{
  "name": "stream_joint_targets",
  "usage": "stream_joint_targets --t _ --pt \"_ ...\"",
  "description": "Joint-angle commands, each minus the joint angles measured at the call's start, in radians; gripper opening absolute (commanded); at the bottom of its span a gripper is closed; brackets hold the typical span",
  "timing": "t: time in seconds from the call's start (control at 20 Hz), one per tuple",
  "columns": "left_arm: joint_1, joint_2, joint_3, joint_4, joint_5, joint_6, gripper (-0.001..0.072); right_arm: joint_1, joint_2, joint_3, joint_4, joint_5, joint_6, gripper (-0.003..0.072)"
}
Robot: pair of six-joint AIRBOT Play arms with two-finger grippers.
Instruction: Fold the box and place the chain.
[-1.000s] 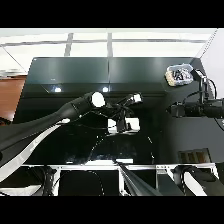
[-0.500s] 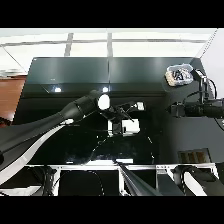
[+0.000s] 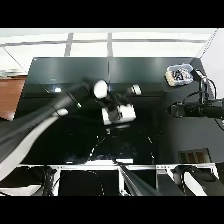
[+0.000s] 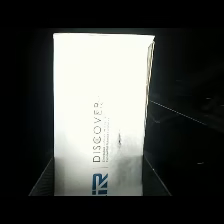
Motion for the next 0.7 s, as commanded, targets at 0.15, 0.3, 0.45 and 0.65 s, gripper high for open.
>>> stream_joint_targets --t 0.15,0.3,0.45,0.65 --pt "0.470 0.004 0.246 0.195 0.034 -0.196 0.0362 0.000 0.000 0.000 0.012 0.009 0.030 0.0017" --pt "0.724 -0.033 0.265 0.183 0.240 -0.319 0.0362 0.000 0.000 0.000 0.038 0.006 0.037 0.0017" --pt "0.882 -0.124 0.309 0.164 0.264 -0.317 0.0362 0.000 0.000 0.000 0.061 0.002 0.041 0.0017" --pt "1.006 -0.320 0.455 0.162 0.134 -0.318 0.0362 0.002 0.000 0.000 0.088 0.002 0.041 0.0017"
